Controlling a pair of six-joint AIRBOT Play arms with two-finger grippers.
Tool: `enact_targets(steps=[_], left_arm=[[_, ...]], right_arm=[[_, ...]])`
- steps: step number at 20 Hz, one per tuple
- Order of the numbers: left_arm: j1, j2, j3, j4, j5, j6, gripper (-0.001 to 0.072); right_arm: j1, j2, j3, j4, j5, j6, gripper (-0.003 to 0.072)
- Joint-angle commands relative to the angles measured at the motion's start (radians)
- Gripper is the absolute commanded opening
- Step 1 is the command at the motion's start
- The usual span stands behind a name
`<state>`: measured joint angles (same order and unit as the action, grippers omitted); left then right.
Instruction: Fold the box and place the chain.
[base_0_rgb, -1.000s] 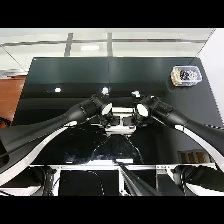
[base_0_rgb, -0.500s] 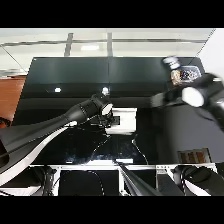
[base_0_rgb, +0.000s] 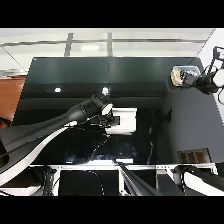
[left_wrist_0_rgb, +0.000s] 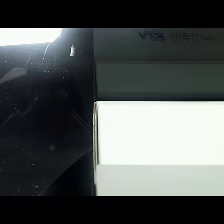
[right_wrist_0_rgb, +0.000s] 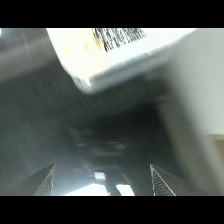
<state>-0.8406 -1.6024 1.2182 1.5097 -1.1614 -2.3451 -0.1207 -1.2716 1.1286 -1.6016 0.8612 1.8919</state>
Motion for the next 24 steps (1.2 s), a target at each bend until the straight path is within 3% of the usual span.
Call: enact_targets(steps=[1, 3, 4, 6, 14, 16, 18, 19, 20, 24], left_arm=[[0.001, 0.0, 0.001, 0.0, -0.003, 0.001, 0.0026], [0.001, 0.0, 0.001, 0.0, -0.003, 0.007, 0.0026], [0.001, 0.0, 0.001, 0.0, -0.003, 0.007, 0.0026], [0.001, 0.0, 0.001, -0.001, -0.003, 0.007, 0.0026], [0.001, 0.0, 0.001, 0.0, -0.003, 0.007, 0.0026], [0.001, 0.0, 0.001, 0.0, -0.003, 0.007, 0.0026], [0.001, 0.0, 0.001, -0.001, -0.003, 0.007, 0.0026], [0.001, 0.0, 0.001, -0.001, -0.003, 0.007, 0.0026], [0.001, 0.0, 0.001, -0.001, -0.003, 0.007, 0.0026], [0.001, 0.0, 0.001, -0.001, -0.003, 0.007, 0.0026]], right_arm=[[-0.078, -0.276, 0.287, 0.169, 0.043, 0.049, 0.0667], [-0.087, -0.451, 0.52, 0.176, 0.201, 0.192, 0.0641], [-0.093, -0.517, 0.606, 0.188, 0.265, 0.243, 0.0574], [-0.107, -0.616, 0.716, 0.247, 0.31, 0.278, 0.0569], [-0.12, -0.741, 0.76, 0.313, 0.243, 0.32, 0.0567], [-0.12, -0.758, 0.76, 0.334, 0.236, 0.315, 0.0474], [-0.12, -0.766, 0.76, 0.372, 0.234, 0.276, 0.0449], [-0.121, -0.764, 0.76, 0.375, 0.237, 0.241, 0.0206], [-0.123, -0.76, 0.76, 0.383, 0.248, 0.192, 0.0017], [-0.146, -0.669, 0.76, 0.399, 0.257, -0.046, 0.0016]])
